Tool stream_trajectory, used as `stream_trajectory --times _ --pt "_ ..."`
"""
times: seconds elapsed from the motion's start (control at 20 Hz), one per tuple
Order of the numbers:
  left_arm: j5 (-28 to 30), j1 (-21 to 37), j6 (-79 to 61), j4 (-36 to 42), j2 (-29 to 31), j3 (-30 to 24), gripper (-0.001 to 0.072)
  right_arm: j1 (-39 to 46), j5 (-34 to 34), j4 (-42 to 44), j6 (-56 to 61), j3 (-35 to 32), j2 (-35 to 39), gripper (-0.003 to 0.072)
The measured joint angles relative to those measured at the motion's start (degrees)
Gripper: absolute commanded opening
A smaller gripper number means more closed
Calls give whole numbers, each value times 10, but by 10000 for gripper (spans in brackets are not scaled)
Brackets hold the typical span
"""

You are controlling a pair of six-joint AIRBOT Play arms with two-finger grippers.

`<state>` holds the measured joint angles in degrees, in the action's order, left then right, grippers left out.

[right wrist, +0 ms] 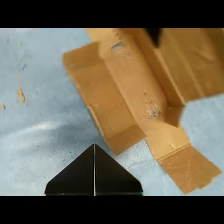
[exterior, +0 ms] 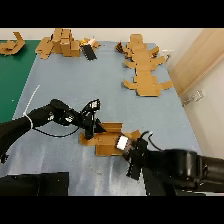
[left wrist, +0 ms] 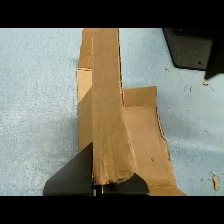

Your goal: Fold the box.

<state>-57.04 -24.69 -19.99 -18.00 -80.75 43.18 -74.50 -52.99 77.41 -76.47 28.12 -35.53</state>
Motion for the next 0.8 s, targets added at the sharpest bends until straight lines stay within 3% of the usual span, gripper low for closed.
stream_trajectory --times 0.05,0.1,0.4,0.8 --pt "0 0 0 0 0 0 11 -37 -1 -38 17 -3 -22 423" --pt "0 0 0 0 0 0 12 -63 -1 -68 30 -5 -43 531" --pt "0 0 0 0 0 0 11 -118 -1 -198 70 -9 -159 531" --pt "0 0 -1 0 0 0 11 -122 2 -267 110 -9 -201 530"
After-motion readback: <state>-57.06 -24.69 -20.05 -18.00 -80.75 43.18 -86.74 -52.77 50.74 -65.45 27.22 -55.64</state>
